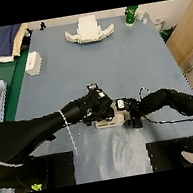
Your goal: Fold the box.
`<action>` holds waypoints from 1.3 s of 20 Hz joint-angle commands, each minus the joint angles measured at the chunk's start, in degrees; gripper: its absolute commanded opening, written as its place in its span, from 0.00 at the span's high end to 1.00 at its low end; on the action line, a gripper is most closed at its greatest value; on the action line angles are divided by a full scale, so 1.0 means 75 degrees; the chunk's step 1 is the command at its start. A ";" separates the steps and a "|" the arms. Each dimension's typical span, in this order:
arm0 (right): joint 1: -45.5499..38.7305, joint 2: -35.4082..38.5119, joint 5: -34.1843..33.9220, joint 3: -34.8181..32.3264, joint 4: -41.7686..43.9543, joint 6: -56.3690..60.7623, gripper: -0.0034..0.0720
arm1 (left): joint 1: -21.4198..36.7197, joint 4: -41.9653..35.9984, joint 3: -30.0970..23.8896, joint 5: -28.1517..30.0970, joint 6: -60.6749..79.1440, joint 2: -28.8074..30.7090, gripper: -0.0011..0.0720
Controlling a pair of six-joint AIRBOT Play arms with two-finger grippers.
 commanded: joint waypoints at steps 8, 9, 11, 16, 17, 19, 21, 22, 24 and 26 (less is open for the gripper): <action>0.0003 0.0006 0.0000 0.0006 0.0000 0.0000 0.32 | 0.0000 0.0458 0.0810 -0.2369 0.0606 0.0912 0.08; 0.0003 0.0006 0.0003 0.0006 0.0000 0.0000 0.32 | 0.0000 0.0399 0.0819 -0.2687 0.0644 0.1145 0.09; 0.0003 0.0006 0.0003 0.0006 0.0000 -0.0003 0.32 | 0.0000 0.0248 0.0819 -0.3427 0.0650 0.1597 0.64; 0.0003 0.0006 0.0003 0.0006 0.0000 -0.0003 0.32 | 0.0000 0.0230 0.0819 -0.4074 0.1478 0.2159 0.97; 0.0003 0.0006 0.0003 0.0006 0.0000 -0.0003 0.32 | 0.0000 0.0233 0.0816 -0.3990 0.1816 0.2168 0.97; 0.0003 0.0006 0.0003 0.0006 0.0000 -0.0003 0.32 | 0.0000 0.0254 0.0801 -0.3765 0.2594 0.2168 0.97; 0.0003 0.0006 0.0003 0.0006 0.0000 -0.0003 0.32 | 0.0000 0.0382 0.0796 -0.3689 0.3663 0.2168 0.97; 0.0003 0.0006 0.0003 0.0006 0.0000 -0.0003 0.32 | 0.0093 0.0338 0.0749 -0.3593 0.4252 0.2229 0.97; 0.0003 0.0006 0.0003 0.0006 0.0000 0.0000 0.32 | 0.0880 -0.0087 0.0169 -0.2990 0.5808 0.2722 0.97; 0.0003 0.0006 0.0003 0.0006 0.0000 -0.0003 0.32 | 0.2157 -0.0845 -0.0839 -0.2157 0.8381 0.3416 0.97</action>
